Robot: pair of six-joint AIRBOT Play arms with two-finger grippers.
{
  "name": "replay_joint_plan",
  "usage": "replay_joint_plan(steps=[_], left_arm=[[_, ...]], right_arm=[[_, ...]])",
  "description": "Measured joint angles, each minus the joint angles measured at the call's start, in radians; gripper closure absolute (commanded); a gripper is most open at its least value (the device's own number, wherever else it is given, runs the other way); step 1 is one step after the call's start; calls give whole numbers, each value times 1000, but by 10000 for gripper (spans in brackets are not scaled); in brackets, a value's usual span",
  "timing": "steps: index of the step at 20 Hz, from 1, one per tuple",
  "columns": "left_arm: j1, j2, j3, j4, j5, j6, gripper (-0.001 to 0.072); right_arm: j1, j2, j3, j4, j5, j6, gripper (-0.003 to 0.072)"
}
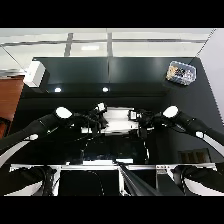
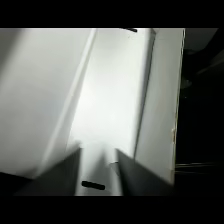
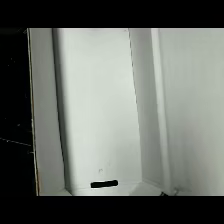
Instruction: Fold the box and place the chain.
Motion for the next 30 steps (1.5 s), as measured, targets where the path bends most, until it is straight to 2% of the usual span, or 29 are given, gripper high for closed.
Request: replay_joint_plan(steps=[2,5,8,11,14,16,18,21,23,26,30], left_arm=[[1,4,1,8,1,-6,688],[19,40,11,97,-39,-82,684],[83,132,16,270,-106,-327,684],[206,236,18,475,-195,-657,684],[377,275,6,590,-296,-1027,683],[497,264,-24,563,-346,-1198,683],[603,226,-66,465,-400,-1267,684],[671,147,-106,368,-431,-1292,684],[662,93,-119,336,-441,-1296,684],[595,31,-127,287,-425,-1273,685],[506,-11,-130,109,-417,-1095,684]], right_arm=[[0,0,0,0,0,0,527],[0,0,0,-1,3,-3,526],[0,0,0,-1,2,-2,526],[0,0,0,0,1,-2,526],[0,0,0,0,1,0,527],[0,0,0,0,0,0,527],[0,0,0,0,0,0,526],[0,0,0,0,0,0,526],[0,0,0,0,0,0,527],[0,0,0,0,0,0,526],[0,0,0,0,0,0,527]])
